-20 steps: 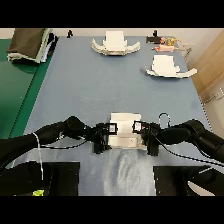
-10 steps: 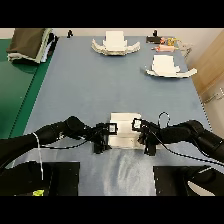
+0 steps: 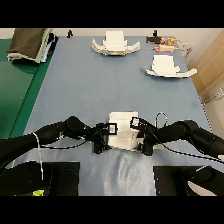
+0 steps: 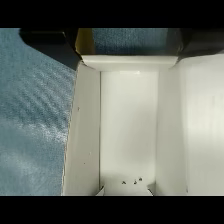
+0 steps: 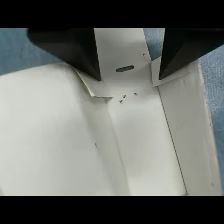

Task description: Fold the box.

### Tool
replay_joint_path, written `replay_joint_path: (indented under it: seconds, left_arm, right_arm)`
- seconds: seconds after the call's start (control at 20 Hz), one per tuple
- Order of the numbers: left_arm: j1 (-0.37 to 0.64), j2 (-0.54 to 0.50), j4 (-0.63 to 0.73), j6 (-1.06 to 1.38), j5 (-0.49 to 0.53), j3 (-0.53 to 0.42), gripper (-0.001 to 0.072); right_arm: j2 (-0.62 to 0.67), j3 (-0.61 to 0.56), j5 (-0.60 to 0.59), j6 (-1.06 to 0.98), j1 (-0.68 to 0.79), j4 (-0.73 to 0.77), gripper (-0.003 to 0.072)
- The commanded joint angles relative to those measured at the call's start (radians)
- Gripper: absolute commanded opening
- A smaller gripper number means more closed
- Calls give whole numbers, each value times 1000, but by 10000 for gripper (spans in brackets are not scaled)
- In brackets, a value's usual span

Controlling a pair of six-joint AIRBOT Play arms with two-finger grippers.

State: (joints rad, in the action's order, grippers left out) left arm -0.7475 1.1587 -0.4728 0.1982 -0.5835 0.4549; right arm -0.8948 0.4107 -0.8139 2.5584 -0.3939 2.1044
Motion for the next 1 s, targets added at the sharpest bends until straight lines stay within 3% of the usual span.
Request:
replay_joint_path:
  seconds: [0.0, 0.15, 0.25, 0.4, 0.55, 0.7, 0.8, 0.95]
  left_arm:
    - [0, 1, 2, -1, 0, 0, 512]
    - [0, 1, 2, -1, 0, 0, 512]
    - [0, 1, 2, -1, 0, 0, 512]
    - [0, 1, 2, -1, 0, 0, 512]
    - [0, 1, 2, -1, 0, 0, 512]
    - [0, 1, 2, -1, 0, 0, 512]
    - [0, 1, 2, -1, 0, 0, 512]
    - [0, 1, 2, -1, 0, 0, 512]
  right_arm:
    - [-8, 10, -12, -2, -1, -7, 578]
    - [-8, 39, -86, -60, -1, -40, 147]
    - [-8, 70, -124, -217, -1, -126, 5]
    - [-8, 145, -248, -484, -1, -373, 5]
    - [-6, 265, -494, -962, 1, -737, 5]
    - [11, 314, -671, -1295, 40, -981, 4]
    - [8, 298, -666, -1339, 120, -905, 4]
    - [-11, 227, -556, -1335, 220, -640, 4]
